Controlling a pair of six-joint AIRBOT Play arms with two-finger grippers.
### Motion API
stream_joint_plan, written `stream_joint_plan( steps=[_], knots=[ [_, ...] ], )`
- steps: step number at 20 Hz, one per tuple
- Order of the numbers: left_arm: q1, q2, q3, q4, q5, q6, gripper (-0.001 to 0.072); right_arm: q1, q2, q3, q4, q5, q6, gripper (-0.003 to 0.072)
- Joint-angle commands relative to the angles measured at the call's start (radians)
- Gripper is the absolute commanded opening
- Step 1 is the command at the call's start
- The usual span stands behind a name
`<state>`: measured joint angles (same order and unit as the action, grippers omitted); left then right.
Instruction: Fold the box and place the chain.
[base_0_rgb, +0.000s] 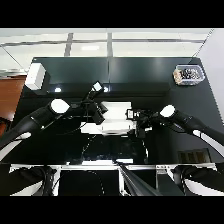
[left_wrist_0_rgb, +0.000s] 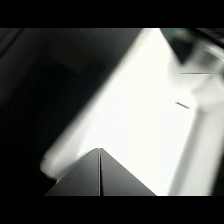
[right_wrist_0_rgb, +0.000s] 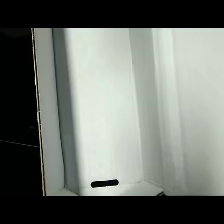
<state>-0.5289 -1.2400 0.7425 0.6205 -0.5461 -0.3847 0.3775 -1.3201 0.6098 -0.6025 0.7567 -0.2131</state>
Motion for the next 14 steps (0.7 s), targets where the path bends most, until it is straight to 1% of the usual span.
stream_joint_plan(
  steps=[1, 3, 5, 7, 9, 10, 12, 13, 14],
  knots=[
    [-0.003, -0.082, 0.000, 0.007, 0.014, -0.002, 0.0029, 0.001, -0.001, 0.000, 0.000, 0.000, 0.000, 0.0451],
    [-0.003, -0.122, 0.000, 0.007, -0.034, -0.002, 0.0029, 0.001, -0.001, 0.000, 0.000, 0.000, 0.000, 0.0451],
    [-0.003, -0.140, 0.002, 0.006, -0.064, -0.002, 0.0029, 0.001, -0.001, 0.000, 0.000, 0.000, 0.000, 0.0451],
    [-0.003, -0.139, 0.004, 0.014, -0.085, 0.003, 0.0029, 0.001, -0.001, 0.000, 0.000, 0.000, 0.000, 0.0451],
    [0.008, -0.128, 0.022, 0.057, -0.086, 0.002, 0.0028, 0.001, -0.001, 0.000, 0.000, 0.000, 0.000, 0.0451],
    [0.023, -0.104, 0.034, 0.065, -0.087, 0.002, 0.0028, 0.001, -0.001, 0.000, 0.000, 0.000, 0.000, 0.0451],
    [0.066, -0.022, 0.044, 0.090, -0.093, -0.007, 0.0028, 0.001, -0.001, 0.000, 0.000, 0.000, 0.000, 0.0450],
    [0.101, 0.031, 0.044, 0.105, -0.119, -0.016, 0.0028, 0.001, -0.001, 0.000, 0.000, 0.000, 0.000, 0.0451],
    [0.139, 0.079, 0.042, 0.112, -0.168, -0.016, 0.0028, 0.001, -0.001, 0.000, 0.000, 0.000, 0.000, 0.0451]
  ],
)
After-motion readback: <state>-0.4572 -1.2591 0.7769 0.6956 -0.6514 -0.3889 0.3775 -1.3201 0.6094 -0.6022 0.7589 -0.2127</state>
